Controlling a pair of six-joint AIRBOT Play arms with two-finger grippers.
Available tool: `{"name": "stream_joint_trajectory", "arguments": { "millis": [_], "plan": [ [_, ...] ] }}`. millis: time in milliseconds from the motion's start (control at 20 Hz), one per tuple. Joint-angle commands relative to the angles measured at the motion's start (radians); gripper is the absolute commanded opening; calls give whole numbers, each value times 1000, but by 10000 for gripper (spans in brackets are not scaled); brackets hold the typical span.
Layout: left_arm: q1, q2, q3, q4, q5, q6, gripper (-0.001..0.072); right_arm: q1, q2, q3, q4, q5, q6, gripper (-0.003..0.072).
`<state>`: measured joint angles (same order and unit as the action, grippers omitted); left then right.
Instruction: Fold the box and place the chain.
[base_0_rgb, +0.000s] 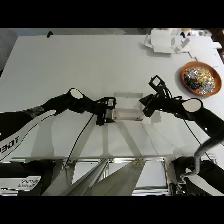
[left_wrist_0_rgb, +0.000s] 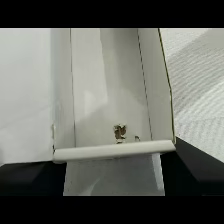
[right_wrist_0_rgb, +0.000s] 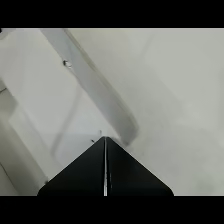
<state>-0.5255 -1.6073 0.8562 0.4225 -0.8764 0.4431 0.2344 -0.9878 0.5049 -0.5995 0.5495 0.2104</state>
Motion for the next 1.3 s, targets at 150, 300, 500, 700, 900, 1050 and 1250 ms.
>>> {"name": "stream_joint_trajectory", "arguments": {
  "millis": [150,300,500,700,900,1050,1250],
  "plan": [
    [0,1,0,-3,1,-2,252,0,136,0,-590,309,-2,13],
    [0,1,0,-3,1,-1,252,0,121,-22,-676,335,-65,18],
    [0,0,0,-3,1,-1,252,0,51,-53,-513,289,-340,180],
    [0,1,0,-3,1,-2,252,0,-29,-53,-370,185,-404,180],
    [0,0,0,-3,1,-1,252,0,-90,-53,-360,147,-406,180],
    [0,1,0,-3,1,-1,252,0,-110,-53,-322,140,-464,180],
    [0,0,0,-3,1,-2,252,0,-110,-53,-306,136,-485,180]
  ]
}}
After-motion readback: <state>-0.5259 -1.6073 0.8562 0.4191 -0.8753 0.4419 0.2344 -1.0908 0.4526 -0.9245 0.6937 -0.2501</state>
